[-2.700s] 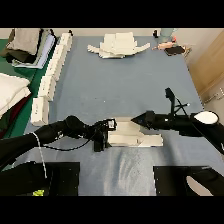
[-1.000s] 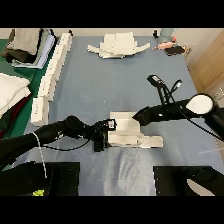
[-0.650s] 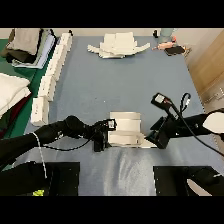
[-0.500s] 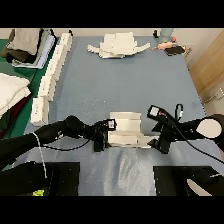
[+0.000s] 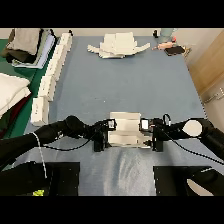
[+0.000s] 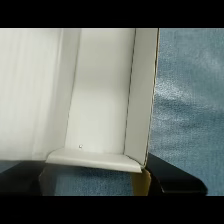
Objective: Fold the box.
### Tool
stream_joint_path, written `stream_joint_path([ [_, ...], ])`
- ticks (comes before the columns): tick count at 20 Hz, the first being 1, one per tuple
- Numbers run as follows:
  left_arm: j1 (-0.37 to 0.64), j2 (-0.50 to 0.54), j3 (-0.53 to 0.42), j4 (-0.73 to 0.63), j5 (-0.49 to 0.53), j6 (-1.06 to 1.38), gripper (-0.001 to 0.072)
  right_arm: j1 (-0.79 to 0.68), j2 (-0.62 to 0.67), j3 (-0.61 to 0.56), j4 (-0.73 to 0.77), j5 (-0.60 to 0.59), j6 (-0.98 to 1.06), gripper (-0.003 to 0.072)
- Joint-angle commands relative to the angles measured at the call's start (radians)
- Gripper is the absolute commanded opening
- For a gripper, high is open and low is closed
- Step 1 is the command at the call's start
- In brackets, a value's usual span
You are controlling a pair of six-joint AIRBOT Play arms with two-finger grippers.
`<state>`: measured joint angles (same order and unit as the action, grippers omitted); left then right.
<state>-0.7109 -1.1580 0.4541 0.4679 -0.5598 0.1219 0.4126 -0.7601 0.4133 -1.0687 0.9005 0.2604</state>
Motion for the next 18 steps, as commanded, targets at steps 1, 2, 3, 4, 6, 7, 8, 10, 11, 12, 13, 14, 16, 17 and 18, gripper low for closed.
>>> stream_joint_path([
  [1, 0.0, 0.0, 0.001, 0.0, 0.0, 0.0, 0.0615, 0.001, -0.014, -0.006, 0.074, -0.01, -0.06, 0.0503],
  [2, 0.0, 0.0, 0.001, 0.0, 0.0, 0.0, 0.0615, 0.001, -0.014, -0.006, 0.084, -0.003, -0.06, 0.043],
  [3, 0.0, 0.0, 0.001, 0.0, 0.0, 0.0, 0.0615, 0.001, -0.014, -0.006, 0.09, 0.006, -0.06, 0.0335],
  [4, 0.0, 0.0, 0.001, 0.0, 0.0, 0.0, 0.0616, 0.001, -0.014, -0.006, 0.09, 0.008, -0.06, 0.0273],
  [6, 0.0, 0.0, 0.001, 0.0, 0.0, 0.0, 0.0615, 0.001, -0.016, -0.006, 0.1, 0.008, -0.06, 0.0222],
  [7, 0.0, 0.0, 0.001, 0.0, 0.0, 0.0, 0.0615, 0.001, -0.021, -0.006, 0.111, 0.007, -0.06, 0.0199],
  [8, 0.0, 0.0, 0.001, 0.0, 0.0, 0.0, 0.0615, 0.003, -0.03, -0.006, 0.125, 0.007, -0.06, 0.0194],
  [10, 0.0, 0.0, 0.001, 0.0, 0.0, 0.0, 0.0615, 0.027, -0.042, -0.006, 0.126, -0.003, -0.06, 0.0147],
  [11, 0.0, 0.0, 0.001, 0.0, 0.0, 0.0, 0.0615, 0.04, -0.048, -0.006, 0.124, -0.019, -0.06, 0.0147],
  [12, 0.0, 0.0, 0.001, 0.0, 0.0, 0.0, 0.0615, 0.053, -0.052, -0.006, 0.124, -0.042, -0.061, 0.0147],
  [13, 0.0, 0.0, 0.001, 0.0, 0.0, 0.0, 0.0615, 0.064, -0.057, -0.005, 0.125, -0.063, -0.064, 0.0148],
  [14, 0.0, 0.0, 0.001, 0.0, 0.0, 0.0, 0.0615, 0.07, -0.062, -0.005, 0.131, -0.078, -0.071, 0.0155],
  [16, 0.0, 0.0, 0.001, 0.0, 0.0, 0.0, 0.0615, 0.076, -0.07, -0.005, 0.152, -0.09, -0.079, 0.0187],
  [17, 0.0, 0.0, 0.001, 0.0, 0.0, 0.0, 0.0615, 0.078, -0.076, -0.006, 0.165, -0.096, -0.084, 0.0328],
  [18, 0.0, 0.0, 0.001, 0.0, 0.0, 0.0, 0.0615, 0.083, -0.083, -0.006, 0.171, -0.1, -0.09, 0.0461],
])
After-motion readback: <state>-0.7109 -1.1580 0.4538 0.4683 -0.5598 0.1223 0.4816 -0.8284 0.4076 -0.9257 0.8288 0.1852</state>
